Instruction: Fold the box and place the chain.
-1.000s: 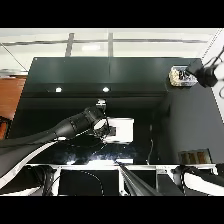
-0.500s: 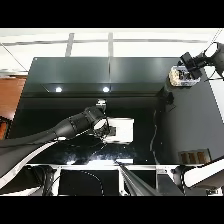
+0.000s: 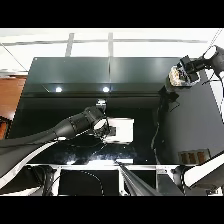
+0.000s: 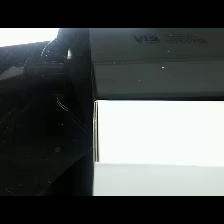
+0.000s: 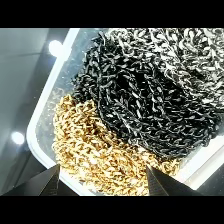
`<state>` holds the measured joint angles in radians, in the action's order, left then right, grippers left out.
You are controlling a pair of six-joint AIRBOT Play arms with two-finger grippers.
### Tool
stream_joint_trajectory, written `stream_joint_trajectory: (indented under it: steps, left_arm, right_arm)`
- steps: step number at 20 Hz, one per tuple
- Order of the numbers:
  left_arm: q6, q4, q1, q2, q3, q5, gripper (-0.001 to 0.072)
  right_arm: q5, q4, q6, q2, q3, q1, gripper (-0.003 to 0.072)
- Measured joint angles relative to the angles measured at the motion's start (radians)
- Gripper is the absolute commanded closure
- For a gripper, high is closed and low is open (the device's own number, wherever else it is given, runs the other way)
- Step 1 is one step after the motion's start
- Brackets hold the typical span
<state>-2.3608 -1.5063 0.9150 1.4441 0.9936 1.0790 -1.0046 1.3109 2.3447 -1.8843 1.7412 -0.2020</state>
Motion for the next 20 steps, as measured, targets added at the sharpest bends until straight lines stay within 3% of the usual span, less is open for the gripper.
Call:
stream_joint_trajectory:
  steps: [7,8,11,12,20]
  left_arm:
    - [0.000,-0.001,0.000,0.000,0.000,-0.002,0.0683]
    - [0.000,-0.001,0.000,0.000,0.000,-0.002,0.0683]
    - [0.000,-0.002,0.000,0.000,0.000,-0.003,0.0683]
    - [0.000,-0.002,0.000,0.000,0.000,-0.003,0.0683]
    - [0.000,-0.003,0.000,0.000,0.000,-0.003,0.0683]
  right_arm:
    - [0.045,-0.041,-0.019,-0.037,0.002,0.004,0.0120]
    - [0.047,-0.047,-0.022,-0.044,0.002,0.006,0.0166]
    - [0.041,-0.059,-0.037,-0.057,0.002,0.010,0.0609]
    - [0.047,-0.071,-0.054,-0.058,0.002,0.011,0.0639]
    - [0.015,-0.151,-0.266,0.031,0.002,-0.026,0.0646]
